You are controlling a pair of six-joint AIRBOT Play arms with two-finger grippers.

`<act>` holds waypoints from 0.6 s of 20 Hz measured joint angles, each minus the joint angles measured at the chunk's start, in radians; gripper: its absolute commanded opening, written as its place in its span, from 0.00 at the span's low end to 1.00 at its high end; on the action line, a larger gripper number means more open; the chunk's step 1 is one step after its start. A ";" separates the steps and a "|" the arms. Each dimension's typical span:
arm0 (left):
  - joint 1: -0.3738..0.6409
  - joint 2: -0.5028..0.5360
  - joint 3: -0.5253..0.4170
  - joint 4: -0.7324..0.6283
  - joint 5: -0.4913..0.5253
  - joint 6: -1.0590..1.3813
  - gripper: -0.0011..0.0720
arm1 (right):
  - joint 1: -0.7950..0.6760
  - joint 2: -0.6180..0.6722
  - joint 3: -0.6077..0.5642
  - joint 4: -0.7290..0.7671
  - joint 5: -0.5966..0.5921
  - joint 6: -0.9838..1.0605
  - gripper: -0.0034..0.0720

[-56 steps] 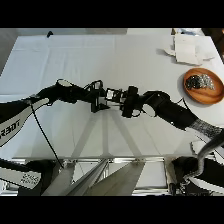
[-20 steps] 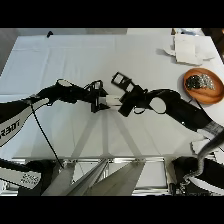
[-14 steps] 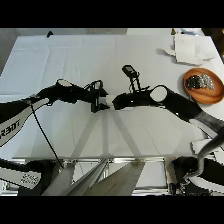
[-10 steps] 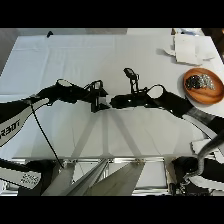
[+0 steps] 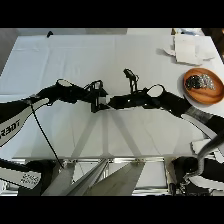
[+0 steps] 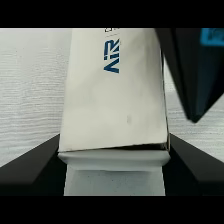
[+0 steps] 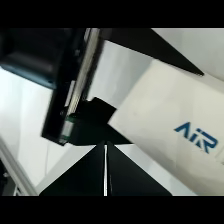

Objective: Fold the box and place the chain.

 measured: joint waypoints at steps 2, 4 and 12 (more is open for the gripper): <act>0.000 0.000 0.000 0.000 0.001 0.000 0.52 | -0.005 0.029 0.001 0.001 -0.006 -0.006 0.06; 0.000 0.000 0.000 0.000 0.001 0.000 0.52 | -0.018 0.042 0.002 0.004 -0.023 -0.003 0.06; 0.000 0.000 0.000 0.000 0.002 0.000 0.52 | -0.042 -0.040 0.002 0.005 -0.009 0.039 0.06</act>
